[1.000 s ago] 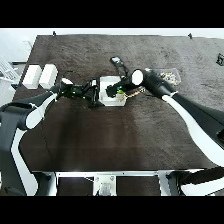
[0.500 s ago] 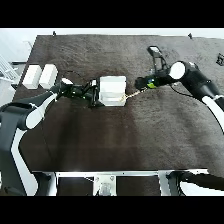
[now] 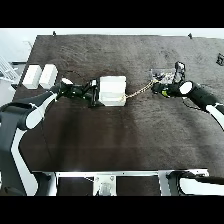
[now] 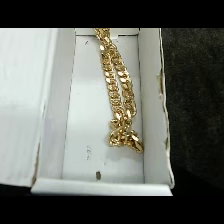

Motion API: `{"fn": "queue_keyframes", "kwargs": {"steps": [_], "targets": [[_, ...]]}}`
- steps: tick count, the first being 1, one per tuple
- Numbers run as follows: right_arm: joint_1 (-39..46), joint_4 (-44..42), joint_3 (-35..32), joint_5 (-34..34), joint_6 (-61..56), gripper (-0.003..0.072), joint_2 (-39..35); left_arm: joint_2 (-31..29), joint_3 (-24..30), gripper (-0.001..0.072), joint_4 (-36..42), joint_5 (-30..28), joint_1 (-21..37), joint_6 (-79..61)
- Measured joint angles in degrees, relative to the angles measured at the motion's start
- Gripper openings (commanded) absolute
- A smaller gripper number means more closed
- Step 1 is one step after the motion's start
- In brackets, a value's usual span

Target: Fold the box and place the chain.

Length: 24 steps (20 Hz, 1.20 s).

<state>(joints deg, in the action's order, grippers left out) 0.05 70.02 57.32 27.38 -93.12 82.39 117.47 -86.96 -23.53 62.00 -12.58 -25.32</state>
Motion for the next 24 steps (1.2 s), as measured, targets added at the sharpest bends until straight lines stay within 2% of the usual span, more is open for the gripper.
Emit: {"fn": "queue_keyframes", "kwargs": {"steps": [5, 9, 14, 16, 18, 19, 21, 23, 24], "targets": [[0.4, -4.5, 3.4, -5.0, -0.6, 0.0521, 6.7, 0.0, 0.0, 0.0579, 0.0, 0.0, 0.0, 0.0], [-0.1, -6.4, 8.6, -5.8, -0.6, 0.0521, 12.4, 0.0, 0.0, 0.0579, 0.0, 0.0, 0.0, 0.0], [-0.5, -12.8, 14.6, -5.9, 5.4, 0.0519, 18.1, 0.0, 0.0, 0.0579, 0.0, 0.0, 0.0, 0.0], [-0.4, -14.4, 15.8, -5.7, 7.2, 0.0492, 19.7, 0.0, 0.0, 0.0579, 0.0, 0.0, 0.0, 0.0], [0.0, -15.3, 16.5, -5.6, 8.3, 0.0364, 20.9, 0.0, 0.0, 0.0579, 0.0, 0.1, 0.0, 0.0], [0.2, -15.7, 16.7, -5.8, 8.7, 0.0362, 21.5, 0.0, 0.0, 0.0579, 0.0, 0.1, 0.0, 0.0], [0.3, -16.2, 17.0, -6.8, 9.4, 0.0264, 22.4, 0.0, 0.0, 0.0579, 0.0, 0.1, 0.0, 0.0], [0.4, -16.4, 17.1, -7.7, 10.1, 0.0223, 22.9, 0.0, 0.0, 0.0579, 0.0, 0.1, 0.0, 0.0], [0.3, -16.4, 17.2, -8.1, 10.4, 0.0130, 23.1, 0.0, 0.0, 0.0579, 0.0, 0.1, 0.0, 0.0]]}}
